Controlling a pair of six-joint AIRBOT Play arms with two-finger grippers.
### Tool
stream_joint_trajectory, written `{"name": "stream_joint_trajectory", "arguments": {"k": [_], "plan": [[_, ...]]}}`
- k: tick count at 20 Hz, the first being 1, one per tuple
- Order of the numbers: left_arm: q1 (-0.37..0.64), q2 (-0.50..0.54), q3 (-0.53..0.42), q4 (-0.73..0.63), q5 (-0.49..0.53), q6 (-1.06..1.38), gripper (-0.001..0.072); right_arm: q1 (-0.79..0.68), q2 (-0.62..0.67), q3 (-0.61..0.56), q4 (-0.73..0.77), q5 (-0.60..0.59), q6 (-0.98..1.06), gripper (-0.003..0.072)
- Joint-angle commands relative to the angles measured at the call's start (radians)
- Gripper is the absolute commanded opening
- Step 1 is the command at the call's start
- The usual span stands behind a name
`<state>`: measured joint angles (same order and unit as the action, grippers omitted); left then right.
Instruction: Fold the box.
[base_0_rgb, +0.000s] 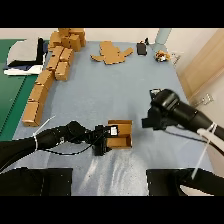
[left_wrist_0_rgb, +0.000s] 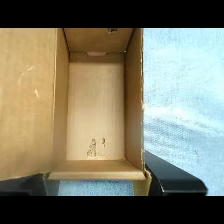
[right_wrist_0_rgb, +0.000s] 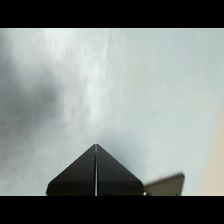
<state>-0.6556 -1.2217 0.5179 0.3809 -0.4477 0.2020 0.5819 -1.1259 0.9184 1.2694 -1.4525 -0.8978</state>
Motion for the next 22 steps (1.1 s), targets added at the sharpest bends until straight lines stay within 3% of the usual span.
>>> {"name": "stream_joint_trajectory", "arguments": {"k": [1,2,4,5,6,9,13,18,22], "plan": [[0.0,0.001,0.0,0.0,0.0,0.0,0.0515,-0.337,-0.076,0.001,0.341,0.37,-0.446,0.0005],[0.0,0.001,0.0,0.0,0.0,0.0,0.0515,-0.46,-0.123,0.007,0.638,0.438,-0.656,0.0005],[0.0,0.001,0.0,0.0,0.0,0.0,0.0515,-0.628,-0.23,0.037,1.184,0.383,-1.062,0.0005],[0.0,0.001,0.0,0.0,0.0,0.0,0.0515,-0.664,-0.28,0.059,1.336,0.307,-1.164,0.0005],[0.0,0.001,0.0,0.0,0.0,0.0,0.0515,-0.668,-0.328,0.089,1.382,0.249,-1.194,0.0005],[0.0,0.001,0.0,0.0,0.0,0.0,0.0515,-0.576,-0.39,0.119,1.384,0.213,-1.261,0.0005],[0.0,0.001,0.0,0.0,0.0,0.0,0.0515,-0.414,-0.375,0.101,1.382,0.116,-1.365,0.0004],[0.0,0.001,0.0,0.0,0.0,0.0,0.0515,-0.315,-0.17,-0.107,1.315,0.147,-1.389,0.0004],[0.0,0.001,0.0,0.0,0.0,0.0,0.0515,-0.251,0.001,-0.245,1.215,0.247,-1.388,0.0005]]}}
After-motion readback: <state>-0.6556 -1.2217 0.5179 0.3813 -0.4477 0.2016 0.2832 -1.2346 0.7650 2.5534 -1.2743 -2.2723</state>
